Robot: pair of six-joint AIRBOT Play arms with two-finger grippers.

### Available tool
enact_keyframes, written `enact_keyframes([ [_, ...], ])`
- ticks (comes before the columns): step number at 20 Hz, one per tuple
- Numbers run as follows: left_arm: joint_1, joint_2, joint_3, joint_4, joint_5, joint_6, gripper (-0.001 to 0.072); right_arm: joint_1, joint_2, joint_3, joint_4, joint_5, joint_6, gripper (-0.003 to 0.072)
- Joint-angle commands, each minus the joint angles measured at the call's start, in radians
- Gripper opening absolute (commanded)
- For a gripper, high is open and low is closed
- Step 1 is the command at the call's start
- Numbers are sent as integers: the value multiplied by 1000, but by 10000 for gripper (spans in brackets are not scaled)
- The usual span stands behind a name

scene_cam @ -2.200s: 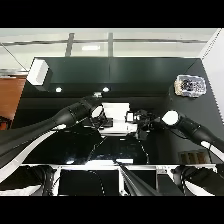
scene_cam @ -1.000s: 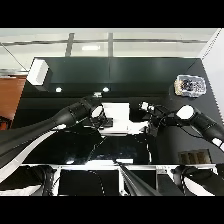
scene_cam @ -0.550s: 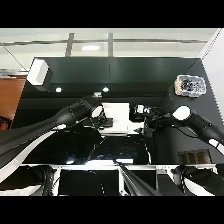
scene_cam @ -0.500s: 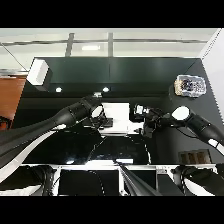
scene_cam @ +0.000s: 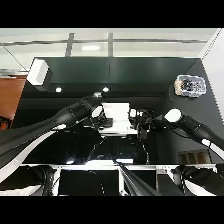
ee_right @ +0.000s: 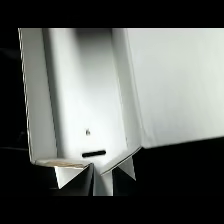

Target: Fold the box and place the chain.

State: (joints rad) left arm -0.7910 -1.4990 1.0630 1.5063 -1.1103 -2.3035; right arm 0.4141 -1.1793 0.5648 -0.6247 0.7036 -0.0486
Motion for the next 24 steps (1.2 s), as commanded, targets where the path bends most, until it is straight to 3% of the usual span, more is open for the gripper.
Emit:
enact_keyframes([
  [1,0,0,0,0,3,-1,29,39,-9,0,79,-37,1,129],
  [10,0,0,0,0,2,-1,29,99,-47,0,134,-109,75,128],
  [11,0,0,0,0,2,-1,29,99,-47,0,135,-109,88,157],
  [12,0,0,0,0,2,-1,29,99,-47,0,134,-109,103,378],
  [13,0,0,0,0,3,-1,29,99,-47,0,134,-105,103,354],
  [14,0,0,0,0,3,-1,29,99,-47,0,134,-101,106,114],
  [15,0,0,0,0,2,-1,29,99,-47,0,135,-101,119,203],
  [16,0,0,0,0,2,-1,29,99,-47,0,134,-106,145,421],
  [17,0,0,0,0,2,-1,29,99,-47,0,129,-103,152,182],
  [18,0,0,0,0,2,-1,29,99,-45,2,116,-96,191,15],
  [20,0,0,0,0,2,-1,29,76,-11,18,26,-59,435,13],
  [24,0,0,0,0,3,-1,29,-182,166,151,-372,350,1044,13],
])
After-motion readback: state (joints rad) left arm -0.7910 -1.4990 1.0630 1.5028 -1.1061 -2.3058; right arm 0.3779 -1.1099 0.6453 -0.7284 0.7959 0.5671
